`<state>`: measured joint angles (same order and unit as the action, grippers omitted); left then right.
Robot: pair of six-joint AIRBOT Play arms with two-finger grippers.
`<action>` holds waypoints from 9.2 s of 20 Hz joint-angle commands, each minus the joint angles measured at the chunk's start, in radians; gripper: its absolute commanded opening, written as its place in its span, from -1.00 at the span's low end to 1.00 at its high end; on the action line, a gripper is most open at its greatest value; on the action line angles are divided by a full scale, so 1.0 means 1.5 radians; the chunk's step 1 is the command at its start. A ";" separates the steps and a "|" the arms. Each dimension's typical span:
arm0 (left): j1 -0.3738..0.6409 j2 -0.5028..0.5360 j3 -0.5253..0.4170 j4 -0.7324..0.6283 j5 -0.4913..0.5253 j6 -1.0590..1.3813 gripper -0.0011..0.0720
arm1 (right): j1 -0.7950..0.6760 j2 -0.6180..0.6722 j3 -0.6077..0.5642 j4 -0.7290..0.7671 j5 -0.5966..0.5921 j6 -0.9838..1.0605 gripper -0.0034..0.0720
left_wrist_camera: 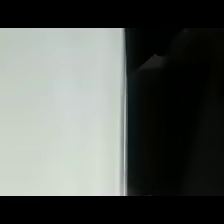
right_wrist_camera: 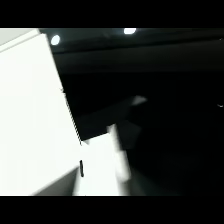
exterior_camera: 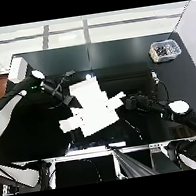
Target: Fold the box and place the chain.
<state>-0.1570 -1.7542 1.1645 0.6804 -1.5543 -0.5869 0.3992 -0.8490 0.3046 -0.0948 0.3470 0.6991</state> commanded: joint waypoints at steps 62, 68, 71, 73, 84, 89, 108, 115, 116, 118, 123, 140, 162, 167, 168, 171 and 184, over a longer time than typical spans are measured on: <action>-0.193 0.206 -0.187 0.114 0.431 0.402 -0.89 | 0.115 -0.164 0.135 -0.456 0.270 -0.553 0.95; -0.193 0.206 -0.187 0.114 0.431 0.402 -0.89 | 0.123 -0.190 0.135 -0.422 0.237 -0.578 0.95; -0.193 0.206 -0.187 0.114 0.431 0.402 -0.89 | 0.123 -0.191 0.135 -0.376 0.226 -0.596 0.95; -0.193 0.206 -0.187 0.114 0.431 0.402 -0.89 | 0.123 -0.191 0.135 -0.373 0.213 -0.596 0.95; -0.193 0.206 -0.187 0.114 0.430 0.402 -0.89 | 0.120 -0.172 0.135 -0.367 0.207 -0.584 0.95; -0.193 0.206 -0.187 0.114 0.430 0.402 -0.89 | 0.092 -0.145 0.135 -0.367 0.202 -0.546 0.95; -0.193 0.206 -0.187 0.114 0.426 0.402 -0.89 | 0.085 -0.145 0.157 -0.339 0.134 -0.504 0.95; -0.193 0.206 -0.187 0.114 0.422 0.402 -0.89 | 0.034 -0.146 0.160 -0.339 0.148 -0.521 0.95; -0.193 0.206 -0.187 0.114 0.422 0.402 -0.89 | 0.034 -0.151 0.160 -0.335 0.164 -0.548 0.95; -0.193 0.206 -0.187 0.114 0.422 0.402 -0.89 | 0.034 -0.168 0.160 -0.308 0.200 -0.609 0.95; -0.193 0.206 -0.187 0.112 0.422 0.402 -0.89 | 0.034 -0.217 0.160 -0.176 0.205 -0.737 0.95; -0.193 0.206 -0.187 0.112 0.422 0.402 -0.89 | 0.044 -0.313 0.203 -0.270 0.205 -0.618 0.94; -0.193 0.229 -0.186 0.123 0.420 0.361 0.23 | 0.058 -0.318 0.208 -0.300 0.188 -0.588 0.34; -0.160 0.342 -0.187 0.298 0.366 0.111 0.97 | 0.058 -0.318 0.208 -0.300 0.188 -0.588 0.34; -0.149 0.361 -0.187 0.323 0.334 0.054 0.97 | 0.058 -0.318 0.208 -0.300 0.188 -0.588 0.34; -0.111 0.379 -0.188 0.287 0.202 -0.115 0.63 | 0.058 -0.318 0.208 -0.300 0.188 -0.588 0.34; -0.143 0.337 -0.277 -0.146 0.626 0.033 -0.90 | 0.058 -0.318 0.208 -0.304 0.198 -0.588 -0.43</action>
<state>-0.3683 -1.2381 0.7547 0.4877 -0.8436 -0.5697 0.4854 -1.3266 0.6155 -0.5510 0.6411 -0.1833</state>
